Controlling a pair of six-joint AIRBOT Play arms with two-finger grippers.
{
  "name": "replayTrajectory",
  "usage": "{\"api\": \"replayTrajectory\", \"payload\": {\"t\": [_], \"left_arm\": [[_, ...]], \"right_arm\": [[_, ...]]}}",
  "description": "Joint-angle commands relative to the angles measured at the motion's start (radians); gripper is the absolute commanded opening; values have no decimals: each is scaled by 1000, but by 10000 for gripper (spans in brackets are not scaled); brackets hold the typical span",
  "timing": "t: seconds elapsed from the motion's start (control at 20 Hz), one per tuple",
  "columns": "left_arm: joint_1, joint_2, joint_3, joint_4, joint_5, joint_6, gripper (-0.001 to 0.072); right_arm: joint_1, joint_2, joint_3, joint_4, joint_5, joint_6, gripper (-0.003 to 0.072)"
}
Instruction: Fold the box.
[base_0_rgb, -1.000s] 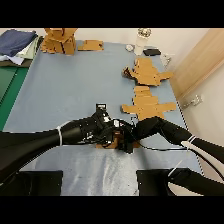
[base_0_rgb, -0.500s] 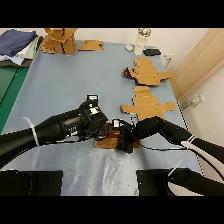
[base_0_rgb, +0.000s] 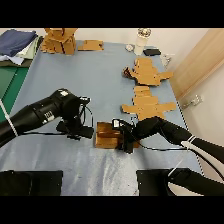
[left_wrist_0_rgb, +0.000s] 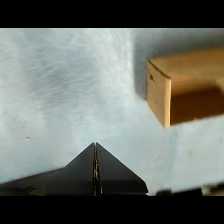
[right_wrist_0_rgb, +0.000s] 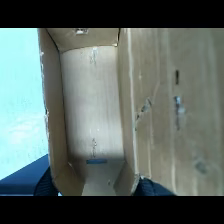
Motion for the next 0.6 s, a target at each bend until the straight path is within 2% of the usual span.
{"api": "replayTrajectory", "payload": {"t": [0.0,0.1,0.15,0.4,0.55], "left_arm": [[223,26,-99,-417,83,769,13],[313,26,-121,-646,84,1133,14],[336,26,-121,-682,76,1278,14],[360,16,-120,-710,137,1692,15],[372,9,-121,-677,175,1780,15]], "right_arm": [[0,0,0,0,0,0,516],[0,0,0,0,0,0,516],[0,0,0,0,0,0,516],[0,0,0,0,0,0,516],[0,0,0,0,0,0,516]]}}
